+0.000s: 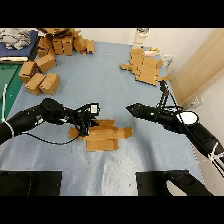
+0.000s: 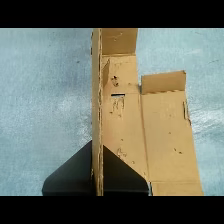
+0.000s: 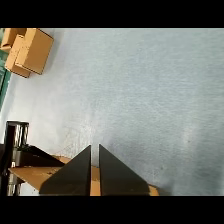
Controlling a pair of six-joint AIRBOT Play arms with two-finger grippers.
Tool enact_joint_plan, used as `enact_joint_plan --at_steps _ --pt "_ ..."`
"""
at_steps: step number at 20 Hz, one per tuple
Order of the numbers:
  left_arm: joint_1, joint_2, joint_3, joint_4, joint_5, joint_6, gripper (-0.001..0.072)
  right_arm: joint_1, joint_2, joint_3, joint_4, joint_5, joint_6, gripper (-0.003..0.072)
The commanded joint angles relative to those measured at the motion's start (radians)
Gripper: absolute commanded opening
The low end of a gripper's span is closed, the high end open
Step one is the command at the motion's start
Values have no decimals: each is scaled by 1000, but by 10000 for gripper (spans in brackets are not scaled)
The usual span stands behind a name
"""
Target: Fold the box.
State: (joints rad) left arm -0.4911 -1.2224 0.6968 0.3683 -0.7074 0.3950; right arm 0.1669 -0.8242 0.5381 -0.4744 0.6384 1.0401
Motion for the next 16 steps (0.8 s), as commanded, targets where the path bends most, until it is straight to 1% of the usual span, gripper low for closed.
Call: enact_joint_plan --at_steps 1,5,6,7,8,10,12,14,16 --pt "0 0 6 9 -3 -23 11 4 0 1 0 0 0 74" --pt "0 0 6 14 -10 -26 12 4 0 1 0 10 0 74" --pt "0 0 6 14 -8 -26 12 4 0 1 -5 21 -3 41" --pt "0 0 6 14 -6 -26 12 4 2 1 -22 47 -33 4" --pt "0 0 6 14 -7 -30 12 4 4 1 -49 86 -69 4" --pt "0 0 6 13 -7 -74 12 7 24 -1 -122 143 -75 2" --pt "0 0 6 14 -7 -134 12 51 79 -23 -233 147 -70 2" --pt "0 0 6 14 -7 -134 12 95 145 -67 -322 135 -21 2" --pt "0 0 6 13 -7 -134 12 128 213 -128 -339 117 -16 2"
